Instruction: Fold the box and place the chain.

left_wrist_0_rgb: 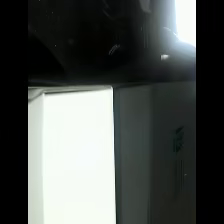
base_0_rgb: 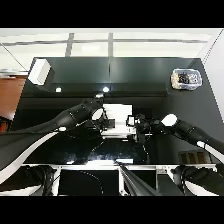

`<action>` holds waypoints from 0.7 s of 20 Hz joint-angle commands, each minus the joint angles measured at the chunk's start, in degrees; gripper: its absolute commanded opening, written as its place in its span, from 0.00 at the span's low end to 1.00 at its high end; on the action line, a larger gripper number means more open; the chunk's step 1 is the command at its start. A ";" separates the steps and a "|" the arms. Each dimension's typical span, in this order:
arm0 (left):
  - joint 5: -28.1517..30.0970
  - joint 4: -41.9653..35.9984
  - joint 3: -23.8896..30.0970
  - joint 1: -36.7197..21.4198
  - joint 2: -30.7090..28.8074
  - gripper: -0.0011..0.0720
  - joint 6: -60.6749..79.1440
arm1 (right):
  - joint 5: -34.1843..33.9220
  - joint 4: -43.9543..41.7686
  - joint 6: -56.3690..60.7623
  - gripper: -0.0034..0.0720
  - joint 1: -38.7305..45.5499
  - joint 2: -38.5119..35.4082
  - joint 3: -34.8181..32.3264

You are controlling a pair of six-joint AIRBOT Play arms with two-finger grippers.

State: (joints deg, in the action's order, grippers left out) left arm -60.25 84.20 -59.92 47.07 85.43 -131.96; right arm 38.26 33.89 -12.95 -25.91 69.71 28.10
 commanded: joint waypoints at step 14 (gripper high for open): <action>-1.51 0.17 -0.76 -0.07 0.50 0.43 -0.57 | 0.02 0.00 -0.02 0.75 -0.04 0.02 -0.02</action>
